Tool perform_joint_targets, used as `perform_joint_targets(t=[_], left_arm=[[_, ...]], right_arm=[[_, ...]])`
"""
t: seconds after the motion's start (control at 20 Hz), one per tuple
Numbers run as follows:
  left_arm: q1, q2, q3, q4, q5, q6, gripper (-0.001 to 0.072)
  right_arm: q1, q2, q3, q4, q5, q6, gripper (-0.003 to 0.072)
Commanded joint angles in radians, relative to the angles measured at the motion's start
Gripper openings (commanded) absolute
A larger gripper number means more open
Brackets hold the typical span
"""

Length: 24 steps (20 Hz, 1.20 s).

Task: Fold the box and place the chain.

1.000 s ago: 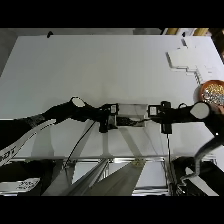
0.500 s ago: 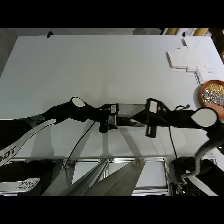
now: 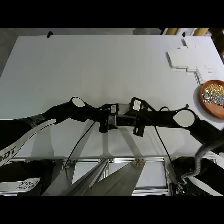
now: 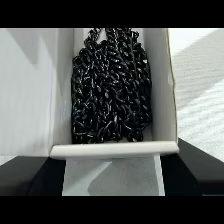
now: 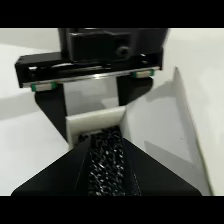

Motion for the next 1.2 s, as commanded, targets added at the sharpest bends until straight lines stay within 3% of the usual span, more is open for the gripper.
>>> perform_joint_targets(t=[0.0,0.05,0.1,0.25,0.35,0.5,0.7,1.15], left_arm=[[0.000,0.000,0.000,0.000,0.000,0.000,0.0082],[0.000,0.000,0.000,0.000,0.000,0.000,0.0082],[0.000,0.000,0.000,0.000,0.000,0.000,0.0082],[0.000,0.000,0.000,0.000,0.000,0.000,0.0082],[0.000,0.000,0.000,0.000,0.000,0.000,0.0082],[0.000,0.000,0.000,0.000,0.000,0.000,0.0082],[0.000,0.000,0.000,0.000,0.000,0.000,0.0082],[0.000,0.000,0.000,0.000,0.000,0.000,0.0082]], right_arm=[[-0.097,0.050,0.021,-0.094,0.108,0.004,0.0219],[-0.145,0.083,0.023,-0.147,0.147,0.003,0.0188],[-0.195,0.109,0.022,-0.216,0.181,0.000,0.0099],[-0.334,0.116,0.021,-0.400,0.275,-0.003,0.0091],[-0.388,0.103,0.006,-0.444,0.302,-0.003,0.0092],[-0.401,0.092,-0.062,-0.436,0.248,-0.009,0.0100],[-0.401,0.034,-0.119,-0.433,0.181,-0.140,0.0238],[-0.401,-0.108,-0.122,-0.304,0.057,-0.369,0.0238]])
